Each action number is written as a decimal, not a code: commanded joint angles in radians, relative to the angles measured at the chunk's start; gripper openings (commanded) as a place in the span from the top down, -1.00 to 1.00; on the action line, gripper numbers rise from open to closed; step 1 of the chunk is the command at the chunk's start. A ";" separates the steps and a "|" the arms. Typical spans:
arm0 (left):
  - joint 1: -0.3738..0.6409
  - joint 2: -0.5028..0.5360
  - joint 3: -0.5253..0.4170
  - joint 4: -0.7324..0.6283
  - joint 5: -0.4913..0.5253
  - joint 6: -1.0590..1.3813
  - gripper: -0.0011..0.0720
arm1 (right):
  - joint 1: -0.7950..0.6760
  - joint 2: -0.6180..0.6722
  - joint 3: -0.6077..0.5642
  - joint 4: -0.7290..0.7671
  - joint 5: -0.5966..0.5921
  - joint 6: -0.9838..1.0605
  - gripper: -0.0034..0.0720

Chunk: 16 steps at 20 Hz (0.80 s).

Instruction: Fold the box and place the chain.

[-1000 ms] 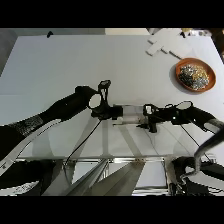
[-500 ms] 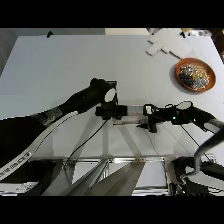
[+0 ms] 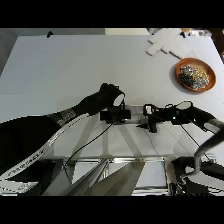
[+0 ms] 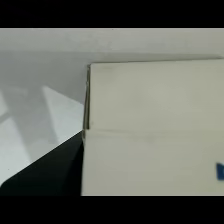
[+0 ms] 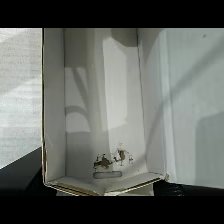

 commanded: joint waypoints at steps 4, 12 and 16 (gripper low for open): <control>-0.006 -0.011 0.002 0.038 0.001 -0.076 0.53 | 0.000 0.000 0.000 0.000 0.000 0.000 0.13; -0.006 -0.012 0.002 0.037 -0.006 -0.076 0.63 | 0.000 0.000 0.000 0.000 0.000 0.000 0.13; -0.006 -0.012 0.002 0.044 -0.002 -0.076 0.06 | 0.000 0.000 0.000 0.000 0.000 0.000 0.13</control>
